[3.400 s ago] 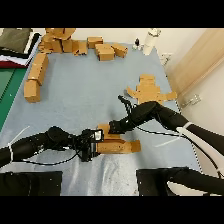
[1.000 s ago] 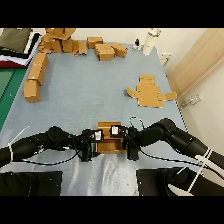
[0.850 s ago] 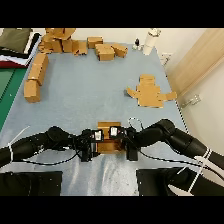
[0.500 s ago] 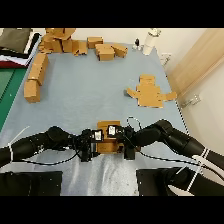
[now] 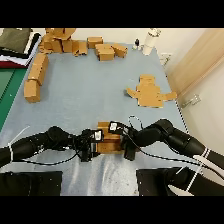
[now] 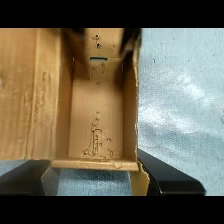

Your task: Fold the box.

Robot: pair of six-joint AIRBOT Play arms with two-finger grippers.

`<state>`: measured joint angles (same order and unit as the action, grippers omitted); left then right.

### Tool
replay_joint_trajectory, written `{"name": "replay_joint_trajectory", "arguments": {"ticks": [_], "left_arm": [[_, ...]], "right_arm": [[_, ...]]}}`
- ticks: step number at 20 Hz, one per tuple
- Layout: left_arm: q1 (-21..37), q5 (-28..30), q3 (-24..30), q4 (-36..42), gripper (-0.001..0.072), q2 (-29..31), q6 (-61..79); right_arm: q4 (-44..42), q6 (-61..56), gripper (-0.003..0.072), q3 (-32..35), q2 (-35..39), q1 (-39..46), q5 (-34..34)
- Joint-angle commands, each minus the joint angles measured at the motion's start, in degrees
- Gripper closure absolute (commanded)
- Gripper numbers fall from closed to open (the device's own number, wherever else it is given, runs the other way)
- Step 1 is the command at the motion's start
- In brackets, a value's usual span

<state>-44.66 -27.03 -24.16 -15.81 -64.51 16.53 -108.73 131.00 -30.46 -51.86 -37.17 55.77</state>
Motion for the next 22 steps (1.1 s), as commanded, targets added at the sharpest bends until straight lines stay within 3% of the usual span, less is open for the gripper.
{"name": "replay_joint_trajectory", "arguments": {"ticks": [1, 4, 6, 8, 12, 16, 18, 22], "left_arm": [[0.0, 0.0, -0.1, -0.1, 0.0339, 0.0, 0.1], [0.0, 0.0, -0.1, -0.1, 0.0340, 0.0, 0.1], [0.0, 0.0, -0.1, -0.1, 0.0340, 0.0, 0.1], [0.0, 0.0, -0.1, -0.1, 0.0339, 0.0, 0.1], [0.0, 0.0, -0.1, -0.1, 0.0339, 0.0, 0.1], [0.0, 0.0, -0.1, -0.1, 0.0339, 0.0, 0.1], [0.0, 0.0, -0.1, -0.1, 0.0339, 0.0, 0.1], [0.0, 0.0, -0.1, -0.1, 0.0339, 0.0, 0.1]], "right_arm": [[15.1, -25.4, 0.0682, -1.8, 1.8, 0.4, 14.3], [19.5, -41.2, 0.0683, -3.2, 8.2, 0.4, 17.7], [31.7, -57.6, 0.0682, -2.9, 11.5, 0.9, 21.9], [34.7, -63.5, 0.0682, -1.5, 12.9, 5.0, 23.5], [19.7, -55.6, 0.0682, 4.1, 9.7, 14.4, 13.7], [2.3, -44.3, 0.0683, 6.1, 3.7, 14.9, 4.0], [-4.3, -40.1, 0.0683, 6.1, 1.7, 14.9, 1.6], [-8.6, -37.4, 0.0683, 6.1, 1.7, 14.9, 1.6]]}}
